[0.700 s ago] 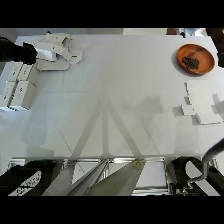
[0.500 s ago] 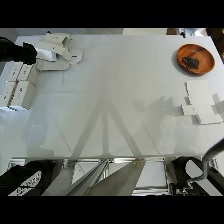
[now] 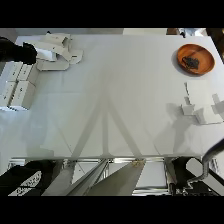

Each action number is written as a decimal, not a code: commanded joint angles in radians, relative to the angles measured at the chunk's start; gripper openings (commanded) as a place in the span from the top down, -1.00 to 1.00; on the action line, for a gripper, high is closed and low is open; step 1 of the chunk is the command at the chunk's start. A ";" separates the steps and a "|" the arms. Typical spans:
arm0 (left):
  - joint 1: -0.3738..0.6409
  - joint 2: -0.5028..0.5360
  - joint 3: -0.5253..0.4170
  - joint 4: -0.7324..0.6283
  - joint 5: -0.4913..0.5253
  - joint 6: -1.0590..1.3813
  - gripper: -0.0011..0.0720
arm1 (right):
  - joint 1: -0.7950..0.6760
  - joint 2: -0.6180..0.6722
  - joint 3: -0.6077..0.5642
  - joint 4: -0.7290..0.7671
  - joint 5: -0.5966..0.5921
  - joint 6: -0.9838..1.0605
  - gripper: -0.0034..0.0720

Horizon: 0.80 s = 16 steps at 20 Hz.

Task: Fold the box and place the chain.

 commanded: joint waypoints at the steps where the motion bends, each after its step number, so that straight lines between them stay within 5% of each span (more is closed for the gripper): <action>1: 0.001 0.001 0.000 0.000 0.000 0.000 -0.44 | -0.044 -0.101 0.000 0.001 0.113 -0.084 -0.38; 14: 0.001 0.001 0.000 0.000 0.000 0.000 -0.44 | -0.076 -0.358 0.000 -0.023 0.119 -0.111 -0.36; 16: 0.001 0.001 0.000 0.000 0.000 0.000 -0.44 | -0.117 -0.372 0.000 -0.023 0.123 -0.111 -0.19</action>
